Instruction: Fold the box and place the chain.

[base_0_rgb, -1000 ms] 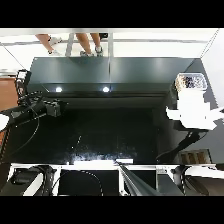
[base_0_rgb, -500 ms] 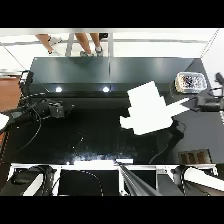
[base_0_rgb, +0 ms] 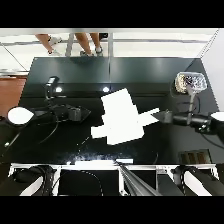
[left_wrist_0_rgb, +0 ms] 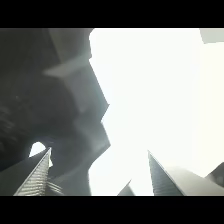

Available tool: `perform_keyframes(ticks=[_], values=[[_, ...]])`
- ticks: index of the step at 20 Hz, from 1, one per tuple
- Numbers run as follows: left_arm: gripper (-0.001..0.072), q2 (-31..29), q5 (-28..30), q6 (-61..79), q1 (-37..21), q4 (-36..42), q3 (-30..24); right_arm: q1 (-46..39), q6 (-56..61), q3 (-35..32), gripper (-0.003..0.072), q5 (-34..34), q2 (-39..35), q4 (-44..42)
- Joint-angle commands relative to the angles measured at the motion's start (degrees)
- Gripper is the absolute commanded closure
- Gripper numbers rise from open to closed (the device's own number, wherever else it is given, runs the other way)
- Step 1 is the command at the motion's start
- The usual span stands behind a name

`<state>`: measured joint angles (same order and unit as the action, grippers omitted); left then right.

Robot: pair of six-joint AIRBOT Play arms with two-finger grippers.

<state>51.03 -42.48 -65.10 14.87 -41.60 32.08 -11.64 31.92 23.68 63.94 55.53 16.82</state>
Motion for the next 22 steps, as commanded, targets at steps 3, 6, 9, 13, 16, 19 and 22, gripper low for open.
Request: perform_keyframes(ticks=[3,6,9,13,16,19,22], values=[[0.0007,17.20,-3.58,-1.03,0.11,15.61,1.77,9.27,-1.16,-6.34,0.0679,-7.30,-3.58,-3.23],[0.0007,25.33,-7.61,7.02,-1.68,21.73,2.58,10.56,-1.14,-6.34,0.0678,-7.19,-3.58,-3.28],[0.0007,30.34,-11.50,8.57,-1.75,21.75,3.65,10.69,-1.14,-6.34,0.0678,-7.19,-3.58,-3.28],[0.0008,36.96,-26.69,25.92,-1.60,28.85,6.43,10.69,-1.14,-6.34,0.0678,-7.19,-3.58,-3.26],[0.0028,41.29,-32.94,30.47,-1.60,29.46,10.03,10.69,-1.14,-6.34,0.0678,-7.19,-3.58,-3.26],[0.0179,42.97,-36.35,30.38,-1.60,20.46,13.92,10.69,-1.14,-6.34,0.0678,-7.21,-3.58,-3.21],[0.0229,43.04,-38.03,30.18,-1.53,15.50,15.26,10.69,-1.14,-6.34,0.0678,-7.21,-3.58,-3.08]])
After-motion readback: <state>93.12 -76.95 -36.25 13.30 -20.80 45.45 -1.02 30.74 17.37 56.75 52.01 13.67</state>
